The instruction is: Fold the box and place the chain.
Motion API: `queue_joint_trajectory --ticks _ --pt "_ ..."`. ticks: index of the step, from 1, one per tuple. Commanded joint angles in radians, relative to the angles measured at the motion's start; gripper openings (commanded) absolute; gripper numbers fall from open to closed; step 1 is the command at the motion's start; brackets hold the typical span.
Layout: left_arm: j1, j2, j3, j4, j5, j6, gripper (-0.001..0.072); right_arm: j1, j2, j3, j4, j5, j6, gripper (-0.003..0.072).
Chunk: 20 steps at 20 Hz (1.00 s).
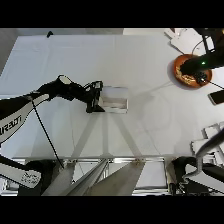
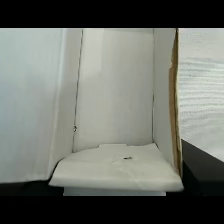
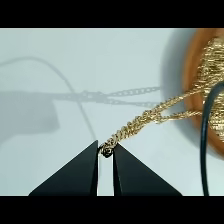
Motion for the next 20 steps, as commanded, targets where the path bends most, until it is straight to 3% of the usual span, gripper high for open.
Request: queue_joint_trajectory --ticks 1,9,12,15,20 --pt "-0.001 -0.001 0.000 0.000 0.000 0.000 0.0380 0.135 0.016 0.000 0.001 0.080 0.051 0.0010" --pt "-0.001 -0.001 0.000 0.000 0.000 0.000 0.0380 0.473 0.016 0.000 0.000 0.031 0.158 0.0011" --pt "-0.001 -0.001 0.000 0.000 0.000 0.000 0.0380 0.579 0.014 0.000 0.000 -0.064 0.198 0.0011" --pt "-0.001 -0.001 0.000 0.000 0.000 0.000 0.0380 0.645 -0.010 0.000 0.003 -0.127 0.240 0.0011" --pt "0.000 -0.001 0.000 0.000 0.000 0.000 0.0380 0.689 -0.077 0.000 0.004 -0.105 0.252 0.0011"
